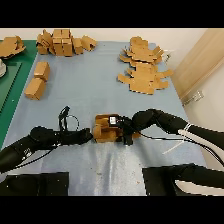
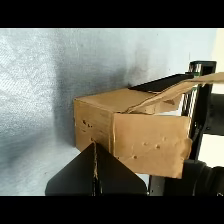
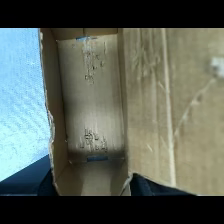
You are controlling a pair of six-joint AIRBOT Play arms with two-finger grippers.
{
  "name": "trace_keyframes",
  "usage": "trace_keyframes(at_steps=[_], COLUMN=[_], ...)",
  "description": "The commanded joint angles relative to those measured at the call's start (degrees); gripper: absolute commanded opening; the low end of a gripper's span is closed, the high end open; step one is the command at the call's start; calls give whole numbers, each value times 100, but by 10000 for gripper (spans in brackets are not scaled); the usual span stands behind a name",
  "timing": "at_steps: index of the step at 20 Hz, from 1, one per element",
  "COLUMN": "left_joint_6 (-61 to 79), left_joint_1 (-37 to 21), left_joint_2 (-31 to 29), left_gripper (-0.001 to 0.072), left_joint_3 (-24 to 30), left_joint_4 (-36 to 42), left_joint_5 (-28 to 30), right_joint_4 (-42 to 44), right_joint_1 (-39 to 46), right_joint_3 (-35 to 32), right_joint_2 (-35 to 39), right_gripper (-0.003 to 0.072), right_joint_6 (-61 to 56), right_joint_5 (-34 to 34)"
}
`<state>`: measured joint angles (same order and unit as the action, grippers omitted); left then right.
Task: Fold the box.
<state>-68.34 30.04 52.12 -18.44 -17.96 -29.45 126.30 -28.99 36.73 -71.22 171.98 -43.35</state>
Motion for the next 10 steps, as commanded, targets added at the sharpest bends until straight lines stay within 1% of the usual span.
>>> trace_keyframes(at_steps=[1, 3, 5, 7, 8, 10], left_joint_6=[-632, -1296, -2308, -3672, -4151, -4262], left_joint_1=[142, 170, 396, 732, 901, 1071], left_joint_2=[2, 2, 4, 17, 33, 37], left_gripper=[3, 2, 2, 2, 2, 7], left_joint_3=[-68, -225, -511, -769, -859, -931], left_joint_4=[-487, -1259, -2446, -3840, -4234, -4247], left_joint_5=[212, 208, 317, 332, 328, 308], right_joint_4=[-2, -2, -2, -4, -4, -7], right_joint_1=[-2, -2, -2, -2, -2, -2], right_joint_3=[-2, -2, -2, -2, -2, -2], right_joint_2=[0, 0, 0, 0, 0, 0], right_gripper=[443, 443, 442, 442, 443, 442], right_joint_6=[-2, -2, -2, -2, -2, -2], right_joint_5=[-22, -28, -37, -57, -59, -59])
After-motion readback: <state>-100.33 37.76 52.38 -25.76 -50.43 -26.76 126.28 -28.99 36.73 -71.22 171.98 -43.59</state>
